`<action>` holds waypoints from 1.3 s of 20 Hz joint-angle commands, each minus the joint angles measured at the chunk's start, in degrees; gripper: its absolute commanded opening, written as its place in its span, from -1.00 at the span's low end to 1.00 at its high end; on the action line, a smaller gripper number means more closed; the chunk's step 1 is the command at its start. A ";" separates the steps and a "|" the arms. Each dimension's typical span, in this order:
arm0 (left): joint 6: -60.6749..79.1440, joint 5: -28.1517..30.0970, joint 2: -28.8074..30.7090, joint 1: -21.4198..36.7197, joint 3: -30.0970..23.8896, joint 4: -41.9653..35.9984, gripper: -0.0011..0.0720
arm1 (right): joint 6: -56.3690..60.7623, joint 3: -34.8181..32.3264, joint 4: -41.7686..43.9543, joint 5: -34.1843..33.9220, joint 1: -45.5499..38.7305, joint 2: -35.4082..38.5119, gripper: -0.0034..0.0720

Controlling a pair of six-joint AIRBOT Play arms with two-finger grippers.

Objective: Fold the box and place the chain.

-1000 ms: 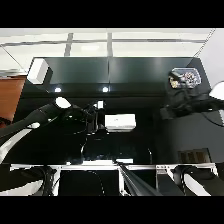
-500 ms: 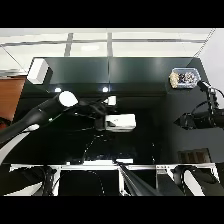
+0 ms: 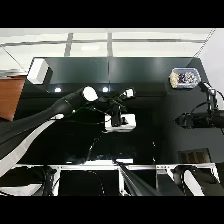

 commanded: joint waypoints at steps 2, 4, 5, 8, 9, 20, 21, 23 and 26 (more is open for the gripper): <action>-1.84 -1.07 -1.38 -0.20 0.85 0.15 0.99 | -1.38 -0.09 0.00 -1.03 -0.04 0.07 -0.87; -1.84 -1.09 -1.38 -0.20 0.87 0.17 0.99 | -1.75 -0.09 0.00 -1.38 -0.04 0.07 -0.87; -1.84 -1.14 -1.38 -0.20 0.87 0.17 0.99 | -1.77 -0.09 0.00 -1.70 -0.04 0.07 -0.87; -1.81 -1.55 -1.38 -0.20 0.87 0.17 0.99 | -1.77 -0.11 0.00 -2.05 -0.04 0.07 -0.87; -1.73 -2.27 -1.38 -0.22 0.87 0.22 0.99 | -1.77 -0.11 0.00 -2.05 -0.04 0.07 -0.87; -1.79 1.73 -2.29 -6.14 0.81 15.85 0.99 | -1.73 -0.17 0.02 -2.89 -0.04 0.07 -0.87; -1.77 2.38 -2.73 -6.80 0.81 17.51 0.99 | -1.73 -0.28 0.00 -3.28 -0.04 0.07 -0.87; -3.52 2.27 -2.67 -7.28 0.83 19.82 0.86 | -1.73 -0.39 0.00 -3.50 -0.04 0.07 -0.87; -18.58 -1.66 0.50 -5.40 0.90 27.08 0.14 | -1.73 -0.42 0.00 -3.32 -0.04 0.07 -0.87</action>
